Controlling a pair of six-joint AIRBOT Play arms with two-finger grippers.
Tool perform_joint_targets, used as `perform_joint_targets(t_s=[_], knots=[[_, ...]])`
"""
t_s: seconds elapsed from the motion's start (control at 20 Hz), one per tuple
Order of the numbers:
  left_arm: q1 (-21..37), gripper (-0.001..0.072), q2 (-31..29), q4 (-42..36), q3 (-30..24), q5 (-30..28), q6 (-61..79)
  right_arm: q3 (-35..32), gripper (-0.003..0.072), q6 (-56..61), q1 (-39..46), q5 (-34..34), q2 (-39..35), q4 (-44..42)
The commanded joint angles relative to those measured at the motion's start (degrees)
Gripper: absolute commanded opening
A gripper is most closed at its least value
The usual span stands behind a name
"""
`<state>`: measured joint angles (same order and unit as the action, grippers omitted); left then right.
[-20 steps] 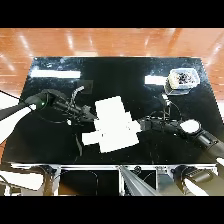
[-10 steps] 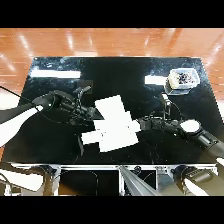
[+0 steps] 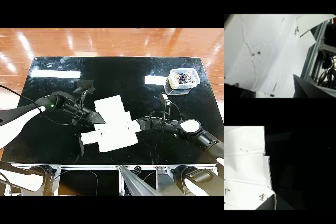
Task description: Fold the box and place the chain.
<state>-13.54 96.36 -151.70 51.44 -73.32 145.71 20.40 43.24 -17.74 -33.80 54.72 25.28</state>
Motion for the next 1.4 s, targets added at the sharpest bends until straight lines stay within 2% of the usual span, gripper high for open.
perform_joint_targets(t_s=[0.0,0.05,0.15,0.2,0.25,0.35,0.4,0.45,0.5,0.7,0.9,1.0,1.1,1.2,1.35], knots=[[-0.09,0.0533,0.04,1.44,0.02,-1.33,2.47,-0.02,0.0032,0.09,-0.02,-0.04,-0.02,0.00],[-0.09,0.0399,0.09,1.42,0.02,-1.27,2.67,-0.02,0.0032,0.13,0.00,-0.02,-0.02,0.00],[-0.09,0.0214,0.52,1.33,0.13,-1.25,2.80,-0.02,0.0032,0.46,0.00,-0.04,-0.02,0.02],[-0.09,0.0090,1.03,1.38,0.44,-1.36,2.80,-0.02,0.0032,0.46,-0.02,-0.04,-0.02,0.04],[-0.09,0.0025,1.53,1.38,0.87,-1.36,2.82,-0.02,0.0032,0.61,-0.02,-0.04,-0.02,0.02],[-0.09,0.0024,2.56,1.33,2.14,-1.70,2.84,-0.02,0.0034,1.07,0.00,-0.04,-0.02,0.04],[-0.09,0.0024,2.84,1.33,2.73,-1.70,2.82,-0.02,0.0158,1.68,0.00,-0.02,-0.02,0.07],[-0.09,0.0024,2.86,1.36,3.23,-1.73,2.82,0.00,0.0500,2.43,0.00,0.09,-0.02,0.09],[-0.09,0.0024,2.84,1.38,3.80,-1.77,2.82,0.02,0.0720,2.54,0.00,0.15,-0.04,0.09],[-0.07,0.0023,2.84,1.51,6.14,-3.91,2.82,1.20,0.0720,3.10,5.33,-4.68,-0.04,1.01],[-0.24,0.0021,2.69,4.83,8.24,-5.92,2.89,6.25,0.0720,3.02,19.15,-19.19,-0.04,3.30],[-0.33,0.0019,2.16,9.77,9.11,-5.57,3.02,7.69,0.0720,2.99,25.49,-19.17,-0.04,4.20],[-0.63,0.0019,0.22,13.57,9.11,-4.98,2.99,7.87,0.0720,3.02,31.04,-15.30,-0.04,3.10],[-1.14,0.0019,-3.30,15.02,9.11,-2.95,3.04,7.98,0.0720,3.06,35.91,-14.14,-0.04,-0.98],[-2.27,0.0019,-9.35,15.02,9.11,-0.46,4.33,8.63,0.0720,3.15,42.36,-22.69,-0.04,-10.56]])
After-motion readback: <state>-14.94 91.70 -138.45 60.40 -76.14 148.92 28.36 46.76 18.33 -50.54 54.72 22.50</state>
